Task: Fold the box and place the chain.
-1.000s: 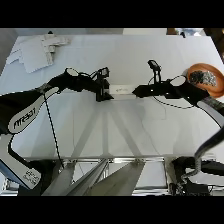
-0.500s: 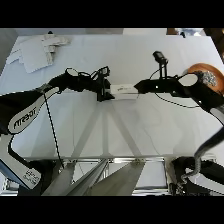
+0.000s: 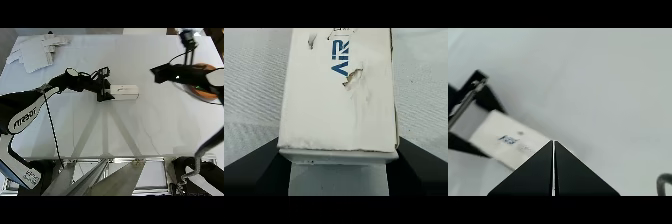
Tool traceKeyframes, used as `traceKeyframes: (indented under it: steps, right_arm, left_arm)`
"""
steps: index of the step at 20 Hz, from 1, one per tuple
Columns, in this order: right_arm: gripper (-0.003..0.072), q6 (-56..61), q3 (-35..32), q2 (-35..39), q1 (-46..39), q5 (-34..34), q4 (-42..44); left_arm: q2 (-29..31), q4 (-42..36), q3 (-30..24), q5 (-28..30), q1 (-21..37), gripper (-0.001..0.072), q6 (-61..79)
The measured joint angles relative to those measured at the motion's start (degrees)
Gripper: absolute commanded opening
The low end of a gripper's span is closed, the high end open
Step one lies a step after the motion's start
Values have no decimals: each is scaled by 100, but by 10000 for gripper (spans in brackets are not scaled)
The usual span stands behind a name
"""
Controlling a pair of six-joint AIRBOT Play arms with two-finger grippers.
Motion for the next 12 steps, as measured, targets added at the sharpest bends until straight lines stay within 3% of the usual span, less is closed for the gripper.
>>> traceKeyframes:
  steps: [6, 12]
  right_arm:
    - [10, 1327, 225, 398, -533, 63, -2509]
    - [10, 1755, 258, 463, -625, 251, -3436]
  left_arm:
    - [0, 0, 0, -2, 0, 278, -2]
    - [0, -15, 0, 0, -9, 273, -2]
